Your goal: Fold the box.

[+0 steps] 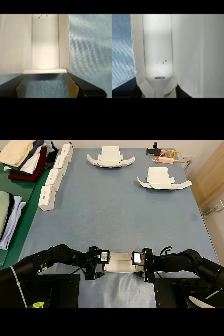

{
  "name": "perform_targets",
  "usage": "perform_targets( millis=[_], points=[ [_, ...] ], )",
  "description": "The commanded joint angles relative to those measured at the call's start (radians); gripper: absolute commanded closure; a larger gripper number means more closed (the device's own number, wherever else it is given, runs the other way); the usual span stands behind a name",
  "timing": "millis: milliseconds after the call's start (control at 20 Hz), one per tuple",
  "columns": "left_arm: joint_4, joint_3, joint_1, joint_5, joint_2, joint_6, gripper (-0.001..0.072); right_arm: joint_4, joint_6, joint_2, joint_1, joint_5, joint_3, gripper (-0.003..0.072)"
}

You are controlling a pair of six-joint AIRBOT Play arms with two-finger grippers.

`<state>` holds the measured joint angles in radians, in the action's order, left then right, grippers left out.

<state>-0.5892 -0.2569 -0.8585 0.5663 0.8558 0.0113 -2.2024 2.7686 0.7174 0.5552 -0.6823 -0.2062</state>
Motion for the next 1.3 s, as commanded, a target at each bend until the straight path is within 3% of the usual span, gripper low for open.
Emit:
perform_targets(
  millis=[0,700,1250],
  points=[
    [0.025,0.0,-0.021,-0.037,0.024,-0.027,0.001,0.0,0.0,-0.001,0.0,0.0,0.0,0.0267],
    [0.07,-0.002,-0.031,-0.065,0.024,-0.027,0.001,0.0,0.0,-0.001,0.0,0.0,0.0,0.0266],
    [0.07,-0.01,-0.082,-0.103,0.084,-0.012,0.0011,0.0,0.0,-0.001,0.0,0.0,0.0,0.0266]
  ],
)
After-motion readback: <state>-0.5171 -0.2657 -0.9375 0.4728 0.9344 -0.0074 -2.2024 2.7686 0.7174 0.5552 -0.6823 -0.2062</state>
